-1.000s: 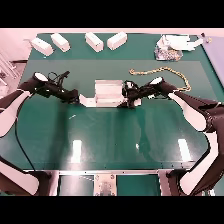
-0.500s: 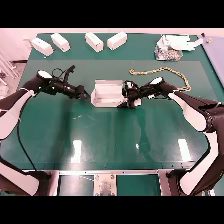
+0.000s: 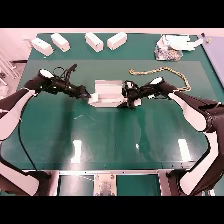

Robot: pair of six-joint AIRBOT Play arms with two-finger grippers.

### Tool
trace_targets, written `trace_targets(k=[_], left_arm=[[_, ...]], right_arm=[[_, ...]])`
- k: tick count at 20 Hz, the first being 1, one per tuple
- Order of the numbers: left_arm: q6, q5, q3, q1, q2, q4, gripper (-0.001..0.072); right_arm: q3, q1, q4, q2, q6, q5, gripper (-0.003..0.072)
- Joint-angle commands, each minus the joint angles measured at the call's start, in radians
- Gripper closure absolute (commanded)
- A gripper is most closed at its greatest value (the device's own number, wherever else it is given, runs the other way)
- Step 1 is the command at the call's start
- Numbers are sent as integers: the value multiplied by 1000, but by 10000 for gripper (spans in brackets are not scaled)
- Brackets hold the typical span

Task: Fold the box and place the chain.

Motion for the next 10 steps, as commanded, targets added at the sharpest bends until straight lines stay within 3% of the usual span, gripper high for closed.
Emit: trace_targets(k=[1,3,4,10], left_arm=[[78,-3,2,-2,0,-13,595],[182,-36,8,-2,12,-42,614],[222,-48,8,7,21,-38,691],[69,-53,-2,127,37,105,691]], right_arm=[[0,0,0,0,0,0,100],[0,0,0,0,0,0,100],[0,0,0,0,0,0,100],[0,0,0,0,0,0,100]])
